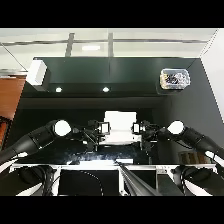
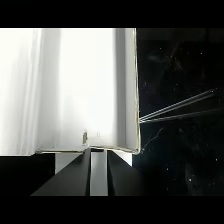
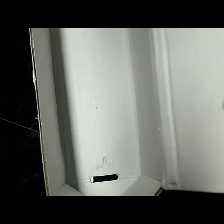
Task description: Fold the box and place the chain.
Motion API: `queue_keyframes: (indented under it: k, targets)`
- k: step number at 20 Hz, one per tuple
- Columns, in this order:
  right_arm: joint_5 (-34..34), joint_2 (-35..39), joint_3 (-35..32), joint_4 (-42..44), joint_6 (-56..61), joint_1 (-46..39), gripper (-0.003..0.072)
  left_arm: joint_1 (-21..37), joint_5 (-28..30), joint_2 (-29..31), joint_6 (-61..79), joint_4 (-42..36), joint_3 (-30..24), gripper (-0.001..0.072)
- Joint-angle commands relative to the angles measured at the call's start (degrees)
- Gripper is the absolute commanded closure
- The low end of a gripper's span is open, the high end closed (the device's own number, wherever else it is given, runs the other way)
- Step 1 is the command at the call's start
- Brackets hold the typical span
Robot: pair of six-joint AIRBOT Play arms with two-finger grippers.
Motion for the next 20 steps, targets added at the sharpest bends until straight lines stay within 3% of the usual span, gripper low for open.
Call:
queue_keyframes:
  k: [1, 5, 13, 14, 15, 16, 17, 19, 20]
  targets:
    - [0.0, -0.04, -0.02, 0.0, -0.04, 0.02, 0.0204, -0.04, 2.12, -0.15, 0.04, -3.32, 0.02, 0.0578]
    - [0.0, -0.04, -0.02, 0.0, -0.04, 0.02, 0.0204, -0.39, 2.25, -2.1, 0.68, -8.31, 0.02, 0.0578]
    - [0.0, -0.04, -0.02, 0.0, -0.04, 0.02, 0.0204, -1.51, 2.47, -3.23, 0.66, -9.42, 0.07, 0.0574]
    - [-0.02, -0.04, -0.02, 0.0, -0.04, 0.02, 0.0204, -1.51, 2.51, -3.23, 0.66, -9.42, 0.07, 0.0476]
    - [-0.02, -0.04, -0.02, 0.0, -0.04, 0.02, 0.0204, -1.51, 2.58, -3.23, 0.66, -9.42, 0.07, 0.0287]
    - [-0.02, -0.04, -0.02, 0.0, -0.04, 0.02, 0.0204, -1.51, 2.47, -3.23, 0.66, -9.38, 0.07, 0.0356]
    - [-0.02, -0.04, -0.02, 0.0, -0.04, 0.02, 0.0204, -1.51, 2.47, -3.23, 0.66, -9.09, 0.07, 0.048]
    - [-0.02, -0.04, -0.02, 0.0, -0.02, 0.02, 0.0204, -1.51, 2.49, -3.23, 0.66, -9.42, 0.22, 0.0487]
    - [-0.02, -0.04, -0.02, 0.0, -0.02, 0.02, 0.0204, -1.51, 2.49, -3.21, 0.66, -9.44, 0.37, 0.0414]
